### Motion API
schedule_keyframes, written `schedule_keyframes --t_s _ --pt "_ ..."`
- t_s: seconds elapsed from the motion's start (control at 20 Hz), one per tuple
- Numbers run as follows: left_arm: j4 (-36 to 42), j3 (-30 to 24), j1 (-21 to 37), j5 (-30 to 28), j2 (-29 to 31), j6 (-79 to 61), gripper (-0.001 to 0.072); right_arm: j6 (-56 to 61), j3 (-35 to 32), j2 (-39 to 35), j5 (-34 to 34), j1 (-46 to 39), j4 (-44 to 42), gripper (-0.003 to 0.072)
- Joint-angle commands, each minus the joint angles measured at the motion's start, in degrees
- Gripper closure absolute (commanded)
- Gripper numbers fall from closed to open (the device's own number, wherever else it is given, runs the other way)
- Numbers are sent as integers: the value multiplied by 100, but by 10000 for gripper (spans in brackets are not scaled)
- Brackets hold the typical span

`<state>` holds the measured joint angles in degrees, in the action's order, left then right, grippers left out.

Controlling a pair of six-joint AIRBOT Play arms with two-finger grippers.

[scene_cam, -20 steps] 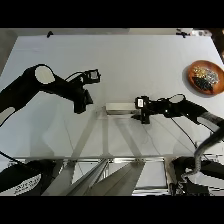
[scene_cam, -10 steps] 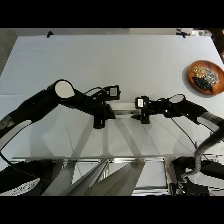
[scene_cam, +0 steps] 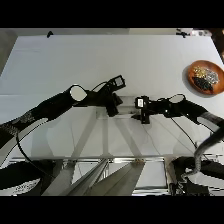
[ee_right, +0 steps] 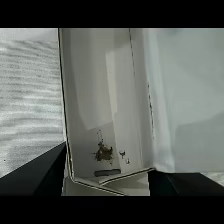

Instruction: Fold the box and place the chain.

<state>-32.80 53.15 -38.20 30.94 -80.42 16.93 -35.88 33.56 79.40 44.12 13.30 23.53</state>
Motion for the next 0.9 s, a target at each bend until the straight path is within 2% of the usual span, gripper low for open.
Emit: schedule_keyframes --t_s 0.0,0.2,0.45,0.85 --pt "553 -2 -9 -1390 -96 46 704 -2 0 -4 0 -4 0 285" --pt "601 -2 -7 -1508 -415 114 704 -2 0 -4 2 -4 0 285" --pt "599 -2 -7 -1198 -892 153 702 -2 0 -4 2 -4 0 285" --pt "575 -2 7 -848 -1034 282 702 -2 0 -4 2 -4 0 285"
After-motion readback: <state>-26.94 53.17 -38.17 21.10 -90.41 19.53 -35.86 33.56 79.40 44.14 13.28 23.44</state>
